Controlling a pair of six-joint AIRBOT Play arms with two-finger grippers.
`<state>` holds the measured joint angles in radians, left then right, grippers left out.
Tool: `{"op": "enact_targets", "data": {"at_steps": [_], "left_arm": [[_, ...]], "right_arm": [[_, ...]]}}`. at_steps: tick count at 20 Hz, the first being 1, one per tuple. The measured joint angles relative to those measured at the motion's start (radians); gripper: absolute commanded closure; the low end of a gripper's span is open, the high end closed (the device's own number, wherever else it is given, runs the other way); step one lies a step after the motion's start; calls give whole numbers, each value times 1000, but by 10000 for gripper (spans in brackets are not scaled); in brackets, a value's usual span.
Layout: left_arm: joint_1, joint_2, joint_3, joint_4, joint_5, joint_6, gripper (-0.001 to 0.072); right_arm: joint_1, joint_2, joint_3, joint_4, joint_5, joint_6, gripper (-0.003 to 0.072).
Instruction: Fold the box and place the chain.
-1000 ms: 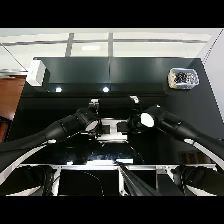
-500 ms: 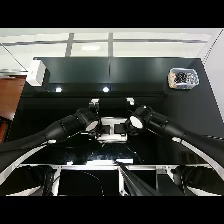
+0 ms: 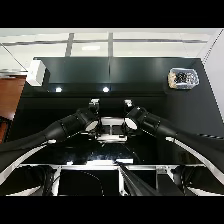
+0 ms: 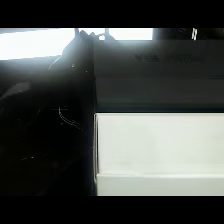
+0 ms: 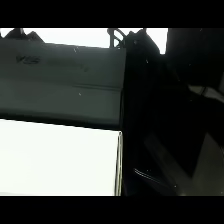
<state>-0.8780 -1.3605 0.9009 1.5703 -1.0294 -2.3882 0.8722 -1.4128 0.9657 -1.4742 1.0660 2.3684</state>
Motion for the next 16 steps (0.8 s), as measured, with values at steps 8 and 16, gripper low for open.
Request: {"op": "enact_targets", "data": {"at_steps": [8, 16], "left_arm": [[0, 0, 0, 0, 0, 0, 680], [0, 0, 0, -2, 0, -2, 680]], "right_arm": [[6, -7, 1, -13, 11, 7, 501], [6, -7, 1, -22, 22, -1, 642]]}}
